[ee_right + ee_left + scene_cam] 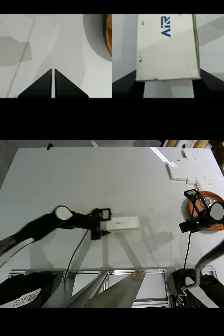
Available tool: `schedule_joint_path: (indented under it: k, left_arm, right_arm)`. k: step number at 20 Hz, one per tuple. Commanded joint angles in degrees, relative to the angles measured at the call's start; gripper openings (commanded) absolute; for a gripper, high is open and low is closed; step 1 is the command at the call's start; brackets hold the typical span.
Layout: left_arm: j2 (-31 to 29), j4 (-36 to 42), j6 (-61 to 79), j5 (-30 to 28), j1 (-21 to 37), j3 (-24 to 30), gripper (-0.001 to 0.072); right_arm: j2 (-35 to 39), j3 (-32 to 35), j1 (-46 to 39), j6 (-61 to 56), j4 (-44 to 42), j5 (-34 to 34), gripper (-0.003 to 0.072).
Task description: Fold the box and place the chain.
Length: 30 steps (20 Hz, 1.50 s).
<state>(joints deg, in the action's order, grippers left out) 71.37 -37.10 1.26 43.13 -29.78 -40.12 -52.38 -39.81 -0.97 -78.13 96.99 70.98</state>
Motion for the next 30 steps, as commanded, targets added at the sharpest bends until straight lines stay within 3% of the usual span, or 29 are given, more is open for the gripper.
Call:
schedule_joint_path:
  k: [1, 3, 6, 10, 13, 17, 19, 20, 26, 30]
  left_arm:
    - [-9.1, -21.0, -22.5, 4.8, 8.6, 0.0, 0.0272]
    - [-13.6, -26.7, -30.9, 7.5, 16.0, 0.0, 0.0272]
    - [-18.3, -30.2, -45.8, 6.2, 29.6, 0.0, 0.0271]
    - [-18.1, -30.5, -61.0, 5.9, 47.5, 0.1, 0.0273]
    - [-16.1, -31.2, -64.8, 7.0, 55.4, 0.5, 0.0275]
    - [-12.6, -33.6, -64.8, 10.3, 57.7, 0.7, 0.0298]
    - [-10.9, -33.9, -66.6, 12.2, 57.5, 0.7, 0.0576]
    - [-10.2, -34.0, -68.5, 12.9, 57.5, 0.7, 0.0643]
    - [-11.1, -34.2, -72.3, 15.3, 57.5, 0.7, 0.0655]
    - [-17.7, -31.5, -72.2, 15.8, 57.4, 0.7, 0.0633]
  right_arm:
    - [0.0, 0.0, 0.0, 0.0, 0.0, 0.0, 0.0039]
    - [0.0, 0.0, 0.0, 0.0, 0.0, 0.0, 0.0039]
    - [0.0, -0.1, 0.0, 0.0, 0.0, 0.0, 0.0039]
    - [0.0, -0.1, 0.0, 0.0, 0.0, 0.0, 0.0039]
    - [0.0, 0.0, 0.0, 0.0, 0.0, 0.0, 0.0039]
    - [0.0, -0.1, 0.0, 0.0, 0.0, 0.0, 0.0039]
    - [0.0, -0.1, 0.0, 0.0, 0.0, 0.0, 0.0039]
    - [0.0, 0.0, 0.0, 0.0, 0.0, 0.0, 0.0039]
    - [0.0, 0.0, 0.0, 0.0, 0.0, 0.0, 0.0039]
    - [0.0, 0.0, 0.0, 0.0, 0.0, 0.0, 0.0039]
